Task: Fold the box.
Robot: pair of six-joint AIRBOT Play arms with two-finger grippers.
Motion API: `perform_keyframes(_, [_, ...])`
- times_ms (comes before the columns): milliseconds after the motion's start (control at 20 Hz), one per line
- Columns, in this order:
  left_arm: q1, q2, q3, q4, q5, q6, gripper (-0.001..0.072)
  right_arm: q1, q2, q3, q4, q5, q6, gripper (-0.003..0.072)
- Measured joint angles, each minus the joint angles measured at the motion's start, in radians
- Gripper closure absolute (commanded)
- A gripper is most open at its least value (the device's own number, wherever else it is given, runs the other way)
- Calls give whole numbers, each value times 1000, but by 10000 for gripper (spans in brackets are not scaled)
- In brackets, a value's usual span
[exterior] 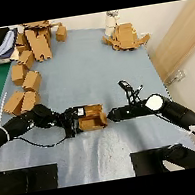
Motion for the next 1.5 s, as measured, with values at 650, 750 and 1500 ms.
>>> perform_keyframes(650, [0, 0, 0, 0, 0, 0, 178, 131, -87, 37, 27, -4, 98, 429])
perform_keyframes(750, [0, 0, 0, 0, 0, -2, 178, 167, -114, 72, -41, -1, 186, 429])
perform_keyframes(1500, [0, 0, 0, 0, 0, 0, 177, 473, -380, 434, -706, 265, 1012, 421])
